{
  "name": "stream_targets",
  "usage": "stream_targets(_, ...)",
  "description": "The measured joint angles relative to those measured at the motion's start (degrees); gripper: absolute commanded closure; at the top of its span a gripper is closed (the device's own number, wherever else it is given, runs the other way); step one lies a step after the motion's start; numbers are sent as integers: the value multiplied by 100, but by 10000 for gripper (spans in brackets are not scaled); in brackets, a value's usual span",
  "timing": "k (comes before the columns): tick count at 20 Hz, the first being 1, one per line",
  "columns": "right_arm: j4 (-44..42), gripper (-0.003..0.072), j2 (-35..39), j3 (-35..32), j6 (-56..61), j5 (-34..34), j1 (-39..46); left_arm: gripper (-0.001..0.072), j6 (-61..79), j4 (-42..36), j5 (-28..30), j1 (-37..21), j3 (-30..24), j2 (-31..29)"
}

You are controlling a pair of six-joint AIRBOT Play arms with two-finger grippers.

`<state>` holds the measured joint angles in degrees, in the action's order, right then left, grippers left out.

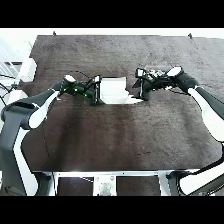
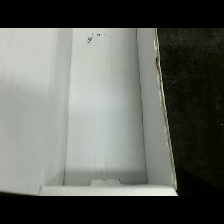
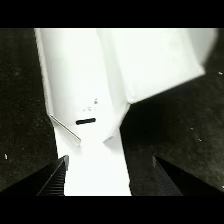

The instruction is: Fold the box and place the chain.

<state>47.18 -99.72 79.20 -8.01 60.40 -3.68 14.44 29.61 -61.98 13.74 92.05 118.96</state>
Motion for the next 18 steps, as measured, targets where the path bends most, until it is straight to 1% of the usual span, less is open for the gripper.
stream_targets(4, -37, 72, -114, -28, -142, 9, -133, 316, 0, 0, 0, 0, 2, 0)
stream_targets(5, -90, 85, -133, -31, -162, 2, -173, 316, 0, 0, 0, 0, 0, 0)
stream_targets(6, -118, 192, -155, -33, -170, -2, -210, 317, 0, 0, 0, 0, 0, 0)
stream_targets(7, -144, 258, -175, -35, -181, -24, -245, 316, 0, 0, 0, 0, 0, 0)
stream_targets(8, -181, 298, -192, -35, -186, -52, -280, 316, 0, 0, 0, 0, 0, 0)
stream_targets(9, -190, 382, -205, -35, -199, -70, -313, 316, 0, 0, 0, 0, 0, 0)
stream_targets(10, -203, 410, -216, -35, -205, -72, -343, 317, 0, 0, 0, 0, 0, 0)
stream_targets(14, -315, 410, -238, -37, -221, -114, -448, 316, 2, 7, -20, -4, 0, 0)
stream_targets(18, -603, 410, -302, -35, -229, -199, -570, 316, 7, 9, -20, 0, 2, 0)
